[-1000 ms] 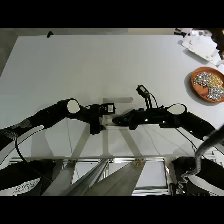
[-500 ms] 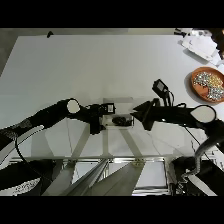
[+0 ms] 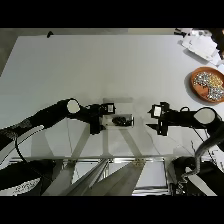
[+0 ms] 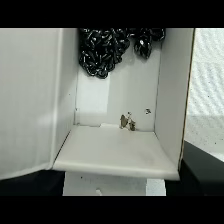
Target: Fold the box and place the chain.
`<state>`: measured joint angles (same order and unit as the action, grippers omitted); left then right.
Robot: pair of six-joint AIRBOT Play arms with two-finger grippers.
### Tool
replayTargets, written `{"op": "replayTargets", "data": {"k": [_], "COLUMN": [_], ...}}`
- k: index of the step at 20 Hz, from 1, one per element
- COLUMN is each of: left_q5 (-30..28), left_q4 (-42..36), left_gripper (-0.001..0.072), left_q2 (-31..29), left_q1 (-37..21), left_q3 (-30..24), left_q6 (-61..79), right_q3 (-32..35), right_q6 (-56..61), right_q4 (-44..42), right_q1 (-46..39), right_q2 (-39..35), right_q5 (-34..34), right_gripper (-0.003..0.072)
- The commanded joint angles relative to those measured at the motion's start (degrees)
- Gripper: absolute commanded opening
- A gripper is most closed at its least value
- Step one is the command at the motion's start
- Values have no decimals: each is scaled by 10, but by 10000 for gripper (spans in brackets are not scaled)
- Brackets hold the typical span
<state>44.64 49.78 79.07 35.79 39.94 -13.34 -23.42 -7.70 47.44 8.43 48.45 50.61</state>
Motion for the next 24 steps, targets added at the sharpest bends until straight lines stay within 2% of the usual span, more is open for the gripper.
{"op": "replayTargets", "data": {"k": [1,4,10,13,17,18,20,24], "left_q5": [0,0,0,0,0,0,0,0], "left_q4": [0,0,0,0,0,0,0,0], "left_gripper": [412,412,412,412,412,412,412,412], "left_q2": [0,0,0,0,0,0,0,0], "left_q1": [0,0,0,0,0,0,0,0], "left_q3": [0,0,0,0,0,0,0,0], "left_q6": [0,0,0,0,0,0,0,0], "right_q3": [7,7,7,7,7,7,7,7], "right_q6": [-78,-79,-80,-107,-119,-118,-119,-118], "right_q4": [-27,-29,-47,-127,-135,-135,-134,-134], "right_q1": [34,82,137,138,138,138,138,138], "right_q2": [64,108,147,147,148,150,158,162], "right_q5": [-68,-122,-168,-174,-170,-168,-160,-149], "right_gripper": [523,521,521,520,520,514,408,396]}}
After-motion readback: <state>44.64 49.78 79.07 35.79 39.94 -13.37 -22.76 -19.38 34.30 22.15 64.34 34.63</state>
